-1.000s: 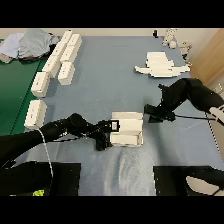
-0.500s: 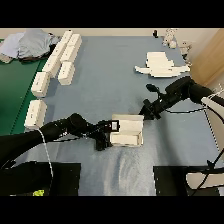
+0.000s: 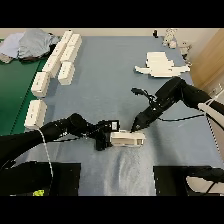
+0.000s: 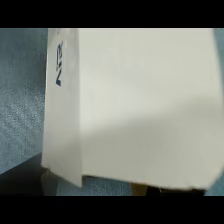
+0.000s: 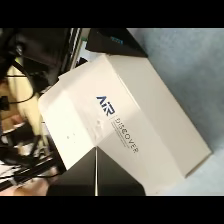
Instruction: Fold the box.
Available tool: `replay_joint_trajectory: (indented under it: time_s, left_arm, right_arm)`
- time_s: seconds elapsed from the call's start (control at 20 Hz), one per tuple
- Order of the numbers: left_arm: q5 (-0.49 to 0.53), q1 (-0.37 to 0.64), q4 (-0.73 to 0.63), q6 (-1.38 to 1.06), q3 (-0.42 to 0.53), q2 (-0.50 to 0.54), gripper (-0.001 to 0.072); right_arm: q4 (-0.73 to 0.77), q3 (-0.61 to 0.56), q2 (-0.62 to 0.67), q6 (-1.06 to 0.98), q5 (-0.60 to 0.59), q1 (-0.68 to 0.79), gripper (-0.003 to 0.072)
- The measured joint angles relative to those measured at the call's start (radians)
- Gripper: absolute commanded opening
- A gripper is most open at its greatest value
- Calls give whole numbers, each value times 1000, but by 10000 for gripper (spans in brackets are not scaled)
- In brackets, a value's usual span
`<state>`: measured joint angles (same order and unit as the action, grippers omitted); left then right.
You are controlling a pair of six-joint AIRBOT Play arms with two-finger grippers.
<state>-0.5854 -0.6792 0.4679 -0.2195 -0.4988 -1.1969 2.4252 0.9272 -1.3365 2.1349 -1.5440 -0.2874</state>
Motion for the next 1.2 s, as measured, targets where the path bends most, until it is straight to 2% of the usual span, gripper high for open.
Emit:
replay_joint_trajectory:
  time_s: [0.55, 0.8, 0.95, 1.05, 1.1, 1.15, 1.2]
  left_arm:
    - [0, 0, 0, 0, 0, 0, 511]
    - [0, 0, 0, 0, 0, 0, 512]
    - [0, 0, 0, 0, 0, 0, 511]
    - [0, 0, 0, 0, 0, 0, 512]
    - [0, 0, 0, 0, 0, 0, 512]
    - [0, 0, 0, 1, 0, 0, 512]
    - [0, 0, 0, 1, 0, 0, 511]
  right_arm:
    - [-182, -306, 411, 102, 646, -322, 2]
    - [-237, -439, 535, 108, 870, -483, 10]
    - [-315, -475, 560, 110, 934, -541, 140]
    - [-381, -484, 568, 110, 966, -560, 345]
    - [-414, -487, 571, 111, 982, -565, 390]
    - [-439, -487, 573, 117, 995, -568, 395]
    - [-459, -486, 575, 127, 1006, -573, 481]
